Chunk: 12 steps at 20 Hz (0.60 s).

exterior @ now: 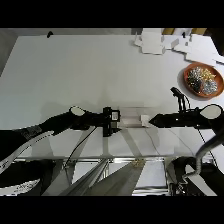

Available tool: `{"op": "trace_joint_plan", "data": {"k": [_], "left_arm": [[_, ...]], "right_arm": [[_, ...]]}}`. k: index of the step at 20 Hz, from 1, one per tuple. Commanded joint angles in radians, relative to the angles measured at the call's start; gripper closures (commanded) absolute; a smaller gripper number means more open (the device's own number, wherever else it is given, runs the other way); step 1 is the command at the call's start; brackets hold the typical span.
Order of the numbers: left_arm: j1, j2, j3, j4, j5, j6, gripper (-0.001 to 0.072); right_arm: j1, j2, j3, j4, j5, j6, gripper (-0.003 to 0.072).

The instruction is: Fold the box and place the chain.

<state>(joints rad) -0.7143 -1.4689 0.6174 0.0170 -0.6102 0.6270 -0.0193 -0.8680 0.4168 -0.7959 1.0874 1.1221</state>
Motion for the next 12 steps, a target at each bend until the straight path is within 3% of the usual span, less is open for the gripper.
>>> {"op": "trace_joint_plan", "data": {"k": [1,5,12], "left_arm": [[0.000,-0.001,0.000,0.000,0.000,0.000,0.0570],[0.000,-0.001,0.000,0.000,0.000,0.000,0.0570],[0.000,-0.001,0.000,-0.001,0.000,0.000,0.0570]], "right_arm": [[0.037,0.002,0.000,0.016,-0.024,0.005,0.0425],[0.129,0.001,0.004,-0.030,-0.120,0.113,0.0410],[0.362,-0.075,0.111,-0.315,-0.197,0.516,0.0409]]}}
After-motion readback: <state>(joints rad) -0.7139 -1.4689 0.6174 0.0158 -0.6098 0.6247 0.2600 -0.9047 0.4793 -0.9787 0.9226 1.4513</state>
